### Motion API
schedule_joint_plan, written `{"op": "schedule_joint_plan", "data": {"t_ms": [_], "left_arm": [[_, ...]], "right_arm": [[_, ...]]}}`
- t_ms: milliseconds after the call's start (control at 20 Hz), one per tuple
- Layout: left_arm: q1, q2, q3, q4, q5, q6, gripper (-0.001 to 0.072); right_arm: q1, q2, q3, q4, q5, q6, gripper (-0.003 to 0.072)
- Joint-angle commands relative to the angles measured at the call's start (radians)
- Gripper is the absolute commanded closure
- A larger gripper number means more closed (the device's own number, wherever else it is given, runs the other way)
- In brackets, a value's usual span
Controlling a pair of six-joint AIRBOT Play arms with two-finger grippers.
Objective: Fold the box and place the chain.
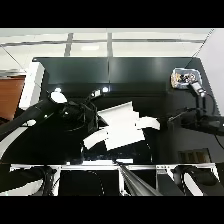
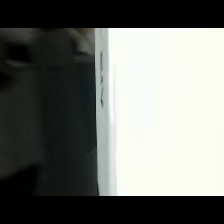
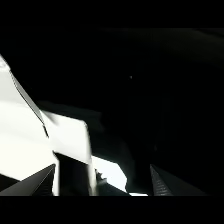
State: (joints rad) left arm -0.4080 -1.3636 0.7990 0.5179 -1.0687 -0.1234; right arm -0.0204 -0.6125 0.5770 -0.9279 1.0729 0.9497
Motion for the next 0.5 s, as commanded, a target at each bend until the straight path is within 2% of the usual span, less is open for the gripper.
{"op": "schedule_joint_plan", "data": {"t_ms": [0,100,200,250,300,450], "left_arm": [[-0.039,0.021,-0.016,0.062,0.169,0.201,0.0686],[-0.039,0.018,-0.016,0.098,0.196,0.201,0.0686],[-0.047,0.017,-0.014,0.256,0.201,0.199,0.0686],[-0.050,0.017,-0.014,0.340,0.201,0.191,0.0686],[-0.050,0.013,-0.015,0.367,0.206,0.179,0.0685],[-0.050,-0.002,-0.015,0.323,0.235,0.178,0.0685]], "right_arm": [[0.087,-0.132,0.037,-0.046,-0.001,-0.187,0.0005],[0.203,-0.175,0.039,-0.084,-0.042,-0.419,0.0005],[0.309,-0.198,0.038,-0.164,-0.094,-0.608,0.0005],[0.349,-0.206,0.037,-0.190,-0.123,-0.655,0.0005],[0.380,-0.217,0.036,-0.191,-0.149,-0.665,0.0005],[0.428,-0.273,0.029,-0.142,-0.171,-0.664,0.0005]]}}
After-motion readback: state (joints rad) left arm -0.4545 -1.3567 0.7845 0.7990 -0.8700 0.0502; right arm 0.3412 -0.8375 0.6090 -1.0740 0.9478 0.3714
